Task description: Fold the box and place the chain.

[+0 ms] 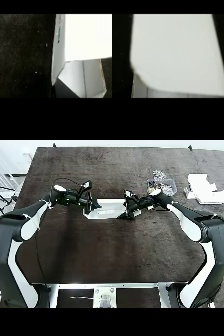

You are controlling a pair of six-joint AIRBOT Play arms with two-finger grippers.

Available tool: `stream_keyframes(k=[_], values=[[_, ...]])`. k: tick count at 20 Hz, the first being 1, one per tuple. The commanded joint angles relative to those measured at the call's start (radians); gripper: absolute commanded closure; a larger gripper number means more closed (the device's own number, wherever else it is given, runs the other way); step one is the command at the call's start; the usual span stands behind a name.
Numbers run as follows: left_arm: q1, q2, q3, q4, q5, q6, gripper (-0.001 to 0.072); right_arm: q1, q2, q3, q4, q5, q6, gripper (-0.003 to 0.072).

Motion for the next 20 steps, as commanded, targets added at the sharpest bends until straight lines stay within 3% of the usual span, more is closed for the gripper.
stream_keyframes(k=[1,9,11,20], values=[[0.000,0.000,0.000,0.000,0.000,0.000,0.0690,-0.003,-0.003,0.002,0.005,0.000,-0.005,0.0068],[0.000,0.000,0.000,0.000,0.000,0.000,0.0691,-0.021,-0.003,0.002,0.004,0.000,0.002,0.0071],[0.000,0.000,0.000,0.000,0.000,0.000,0.0690,-0.021,-0.003,0.002,0.003,0.004,0.002,0.0121],[0.000,0.000,0.000,0.000,0.000,0.000,0.0691,-0.022,-0.008,0.012,-0.040,0.045,0.021,0.0121]])
